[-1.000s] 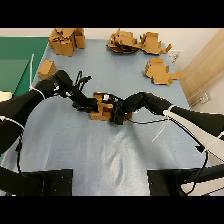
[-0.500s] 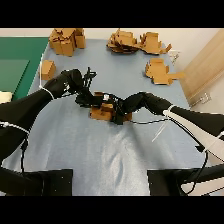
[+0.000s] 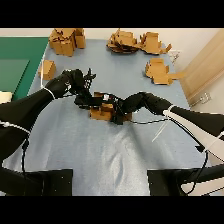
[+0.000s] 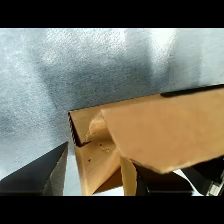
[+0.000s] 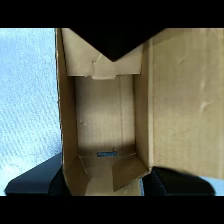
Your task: Fold the box.
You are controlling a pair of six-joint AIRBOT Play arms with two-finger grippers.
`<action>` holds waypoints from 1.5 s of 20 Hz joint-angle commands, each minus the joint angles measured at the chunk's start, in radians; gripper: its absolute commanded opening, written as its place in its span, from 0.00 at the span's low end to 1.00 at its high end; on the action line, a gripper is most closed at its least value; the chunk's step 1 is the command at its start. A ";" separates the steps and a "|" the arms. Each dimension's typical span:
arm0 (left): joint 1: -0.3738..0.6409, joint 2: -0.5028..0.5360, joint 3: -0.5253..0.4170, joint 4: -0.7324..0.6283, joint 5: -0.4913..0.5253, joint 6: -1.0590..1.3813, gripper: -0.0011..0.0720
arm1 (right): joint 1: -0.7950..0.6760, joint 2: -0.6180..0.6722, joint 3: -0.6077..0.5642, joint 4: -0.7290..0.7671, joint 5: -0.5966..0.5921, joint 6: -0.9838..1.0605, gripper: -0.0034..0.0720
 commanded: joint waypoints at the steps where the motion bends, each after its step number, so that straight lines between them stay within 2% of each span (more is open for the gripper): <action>1: -0.016 -0.003 0.001 0.044 0.016 -0.016 0.68 | 0.001 -0.001 0.000 0.000 0.001 0.001 0.63; 5: -0.060 -0.041 0.001 0.087 0.034 -0.037 0.68 | 0.001 -0.001 0.000 0.000 0.000 0.002 0.63; 9: -0.080 -0.055 0.001 0.247 0.023 -0.177 0.68 | 0.001 -0.001 0.000 0.001 0.000 0.002 0.63; 11: -0.082 -0.056 0.006 0.273 0.022 -0.201 0.61 | 0.001 -0.001 0.000 0.001 0.000 0.009 0.63; 15: -0.095 -0.056 0.017 0.231 0.023 -0.159 0.03 | 0.001 -0.001 0.000 0.001 0.000 0.009 0.63; 20: -0.125 -0.063 0.021 0.200 0.053 -0.155 0.03 | 0.001 -0.001 0.000 0.002 0.000 0.010 0.63; 21: -0.130 -0.063 0.021 0.202 0.055 -0.154 0.14 | 0.001 -0.001 0.000 0.002 0.000 0.011 0.63; 22: -0.130 -0.063 0.021 0.203 0.056 -0.172 0.49 | 0.001 -0.001 0.000 0.002 0.000 0.012 0.63; 23: -0.130 -0.063 0.021 0.207 0.051 -0.192 0.55 | 0.001 -0.001 0.000 0.001 0.000 0.012 0.63; 26: -0.128 -0.063 0.021 0.240 0.031 -0.201 0.55 | 0.001 -0.001 0.000 0.001 0.000 0.012 0.63; 27: -0.128 -0.063 0.021 0.251 0.028 -0.208 0.50 | 0.001 -0.001 0.000 0.001 0.000 0.012 0.63; 29: -0.128 -0.063 0.021 0.253 0.024 -0.201 0.09 | 0.001 -0.001 0.000 0.001 0.000 0.012 0.63; 30: -0.129 -0.063 0.021 0.253 0.026 -0.188 0.03 | 0.001 -0.001 0.000 0.001 0.000 0.012 0.63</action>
